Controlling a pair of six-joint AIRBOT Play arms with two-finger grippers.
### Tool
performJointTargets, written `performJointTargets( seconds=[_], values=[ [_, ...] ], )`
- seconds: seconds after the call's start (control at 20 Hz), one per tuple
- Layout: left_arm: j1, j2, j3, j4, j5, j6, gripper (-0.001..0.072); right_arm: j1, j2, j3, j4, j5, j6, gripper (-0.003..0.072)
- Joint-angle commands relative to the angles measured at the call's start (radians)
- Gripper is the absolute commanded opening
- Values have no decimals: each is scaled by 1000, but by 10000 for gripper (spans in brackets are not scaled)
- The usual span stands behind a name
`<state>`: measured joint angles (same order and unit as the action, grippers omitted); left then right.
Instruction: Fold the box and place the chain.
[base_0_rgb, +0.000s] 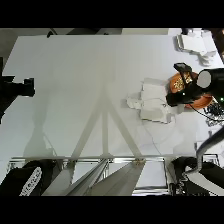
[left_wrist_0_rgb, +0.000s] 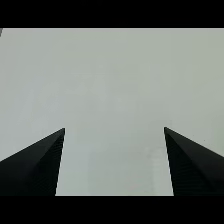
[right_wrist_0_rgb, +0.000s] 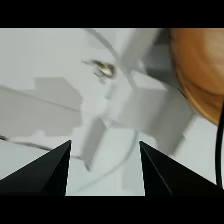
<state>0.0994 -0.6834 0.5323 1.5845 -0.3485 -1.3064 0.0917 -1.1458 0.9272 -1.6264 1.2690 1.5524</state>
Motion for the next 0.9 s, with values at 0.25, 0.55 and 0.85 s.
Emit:
performJointTargets(
  seconds=[0.25, 0.55, 0.85],
  values=[
    [0, 1, 0, 0, 0, 0, 697, -1, -2, 1, -227, 92, 190, 461],
    [0, 1, 0, 0, 0, 0, 697, 0, -95, 1, -217, 83, 204, 331],
    [0, 1, 0, 0, 0, 0, 697, 0, -192, 1, -195, -2, 205, 280]
  ],
)
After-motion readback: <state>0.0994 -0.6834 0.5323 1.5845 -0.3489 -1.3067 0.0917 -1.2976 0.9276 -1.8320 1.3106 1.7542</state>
